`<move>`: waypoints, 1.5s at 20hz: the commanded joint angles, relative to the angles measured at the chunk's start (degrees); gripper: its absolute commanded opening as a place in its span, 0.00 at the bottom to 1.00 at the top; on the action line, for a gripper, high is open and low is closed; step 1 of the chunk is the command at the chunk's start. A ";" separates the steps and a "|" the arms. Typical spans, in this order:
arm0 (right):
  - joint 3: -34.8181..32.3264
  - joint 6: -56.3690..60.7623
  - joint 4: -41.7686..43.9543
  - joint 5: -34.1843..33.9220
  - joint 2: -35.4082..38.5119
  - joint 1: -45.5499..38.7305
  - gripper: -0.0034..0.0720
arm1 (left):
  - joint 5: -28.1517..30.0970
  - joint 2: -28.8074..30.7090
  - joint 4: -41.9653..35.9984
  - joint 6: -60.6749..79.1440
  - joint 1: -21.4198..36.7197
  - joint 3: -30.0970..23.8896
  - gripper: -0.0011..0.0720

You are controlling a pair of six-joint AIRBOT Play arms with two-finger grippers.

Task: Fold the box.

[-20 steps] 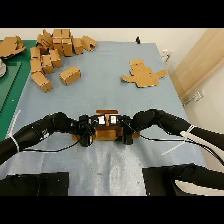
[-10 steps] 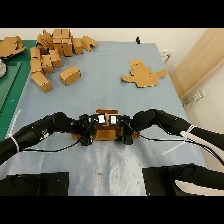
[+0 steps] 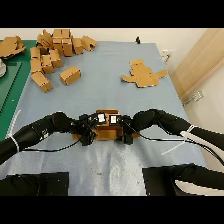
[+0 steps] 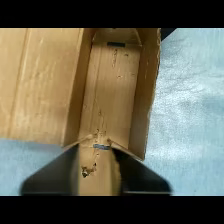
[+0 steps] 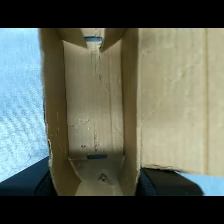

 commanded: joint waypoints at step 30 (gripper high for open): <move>-0.02 0.00 0.04 0.00 0.00 0.02 0.84 | 0.72 -2.29 -6.97 0.02 0.00 0.07 0.58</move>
